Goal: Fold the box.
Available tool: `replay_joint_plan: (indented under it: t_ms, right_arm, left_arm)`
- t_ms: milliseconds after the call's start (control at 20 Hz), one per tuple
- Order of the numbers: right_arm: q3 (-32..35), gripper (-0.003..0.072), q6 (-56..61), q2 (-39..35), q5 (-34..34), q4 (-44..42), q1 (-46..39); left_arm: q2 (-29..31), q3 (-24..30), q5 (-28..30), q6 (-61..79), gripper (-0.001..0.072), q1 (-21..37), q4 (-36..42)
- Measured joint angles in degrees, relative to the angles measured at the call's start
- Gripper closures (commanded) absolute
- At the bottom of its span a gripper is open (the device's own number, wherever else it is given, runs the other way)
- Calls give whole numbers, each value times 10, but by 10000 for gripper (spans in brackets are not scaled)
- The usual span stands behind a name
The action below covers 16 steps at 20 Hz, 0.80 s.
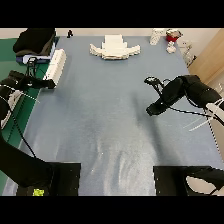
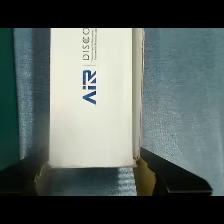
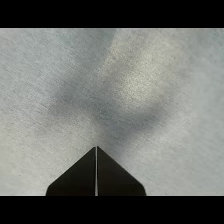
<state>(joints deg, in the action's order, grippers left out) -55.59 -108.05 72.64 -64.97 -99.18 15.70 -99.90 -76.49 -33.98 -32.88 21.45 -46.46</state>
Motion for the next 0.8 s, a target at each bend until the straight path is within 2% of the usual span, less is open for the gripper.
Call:
replay_joint_plan:
  t_ms: [250, 500, 550, 600, 650, 800]
  right_arm:
    - [0, 681, 0, 0, 0, 0, 0]
    - [0, 682, 0, 0, 0, 0, 0]
    - [0, 682, 0, 0, 0, 0, 0]
    - [0, 682, 0, 0, 0, 0, 0]
    - [0, 682, 0, 0, 0, 0, 0]
    - [0, 682, 0, 0, 0, 0, 0]
  left_arm:
    - [50, 0, -51, 0, 5, 9, -9]
    - [134, 0, -102, -2, 8, 12, -30]
    - [150, 0, -116, -2, 144, 12, -32]
    - [168, 0, -130, -5, 495, 12, -32]
    - [184, 0, -146, -15, 696, 12, -33]
    - [221, 0, -207, -47, 700, 9, -24]
